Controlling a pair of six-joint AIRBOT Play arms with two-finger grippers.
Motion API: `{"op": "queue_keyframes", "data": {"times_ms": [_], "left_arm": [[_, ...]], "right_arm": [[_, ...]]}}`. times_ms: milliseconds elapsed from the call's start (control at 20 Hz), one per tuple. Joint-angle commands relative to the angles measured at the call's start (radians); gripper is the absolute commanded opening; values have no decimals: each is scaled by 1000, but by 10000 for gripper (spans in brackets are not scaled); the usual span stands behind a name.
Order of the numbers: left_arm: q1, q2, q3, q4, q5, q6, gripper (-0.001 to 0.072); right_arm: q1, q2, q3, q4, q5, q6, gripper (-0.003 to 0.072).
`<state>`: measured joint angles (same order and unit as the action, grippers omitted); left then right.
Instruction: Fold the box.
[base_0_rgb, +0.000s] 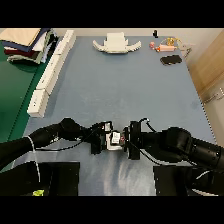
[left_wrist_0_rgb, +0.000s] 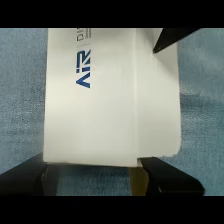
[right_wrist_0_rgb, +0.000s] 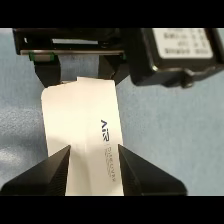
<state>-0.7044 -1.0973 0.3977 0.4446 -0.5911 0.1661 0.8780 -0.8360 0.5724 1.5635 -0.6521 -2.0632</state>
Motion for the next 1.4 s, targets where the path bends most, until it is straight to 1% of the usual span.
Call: {"op": "queue_keyframes", "data": {"times_ms": [0, 200, 350, 600, 900, 1050, 1200, 1350], "left_arm": [[0, 0, 1, 0, 0, 0, 445], [0, 0, 1, 0, 1, 0, 445], [0, 0, 1, 0, 0, 0, 445], [0, 0, 1, 0, 0, 0, 444], [0, 0, 1, 0, 1, 0, 444], [0, 0, 1, 0, 0, 0, 444], [0, 0, 1, 0, 0, 0, 445], [0, 0, 1, 0, 0, 0, 444]], "right_arm": [[1, -19, -3, 26, 24, 13, 438], [1, -35, -2, 40, 23, 11, 438], [1, -38, -2, 40, 26, -82, 438], [3, -50, -2, 61, 40, -85, 443], [8, -80, -2, 47, 43, -85, 442], [55, -91, -2, -64, 42, -76, 441], [78, -89, 31, -193, 22, 5, 441], [78, -89, 72, -248, 19, 25, 441]]}}
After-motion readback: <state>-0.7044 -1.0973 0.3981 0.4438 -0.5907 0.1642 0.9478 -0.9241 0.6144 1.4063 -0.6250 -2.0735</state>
